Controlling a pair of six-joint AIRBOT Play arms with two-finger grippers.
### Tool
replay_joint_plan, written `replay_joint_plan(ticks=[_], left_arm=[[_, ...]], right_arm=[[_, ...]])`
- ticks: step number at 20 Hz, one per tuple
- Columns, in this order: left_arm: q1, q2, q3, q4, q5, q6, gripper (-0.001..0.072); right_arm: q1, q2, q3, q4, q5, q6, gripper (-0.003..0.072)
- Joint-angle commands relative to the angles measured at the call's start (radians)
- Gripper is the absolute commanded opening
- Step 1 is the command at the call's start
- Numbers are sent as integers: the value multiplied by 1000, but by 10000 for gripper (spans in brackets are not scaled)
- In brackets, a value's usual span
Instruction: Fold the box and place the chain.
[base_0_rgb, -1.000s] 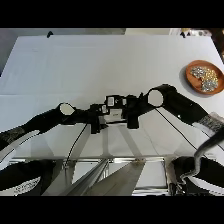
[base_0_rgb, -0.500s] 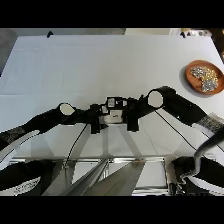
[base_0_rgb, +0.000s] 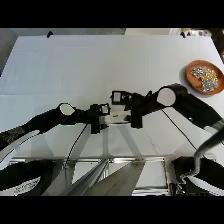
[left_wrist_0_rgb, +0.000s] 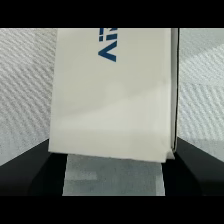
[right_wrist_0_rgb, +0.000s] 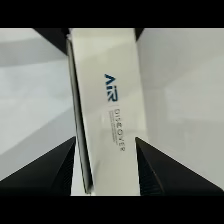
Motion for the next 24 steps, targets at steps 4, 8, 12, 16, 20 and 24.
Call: replay_joint_plan(ticks=[4,8,12,16,20,24], left_arm=[[0,0,0,0,0,0,11],[0,0,0,0,0,0,11],[0,0,0,0,0,0,11],[0,0,0,0,0,0,11],[0,0,0,0,1,0,11],[0,0,0,0,0,0,11]], right_arm=[[-144,34,-21,212,55,58,16],[-156,28,-104,277,55,29,15],[-156,-21,-154,336,19,9,16],[-156,-56,-154,349,21,8,16],[-156,-59,-154,349,21,5,16],[-156,-61,-154,346,6,5,16]])
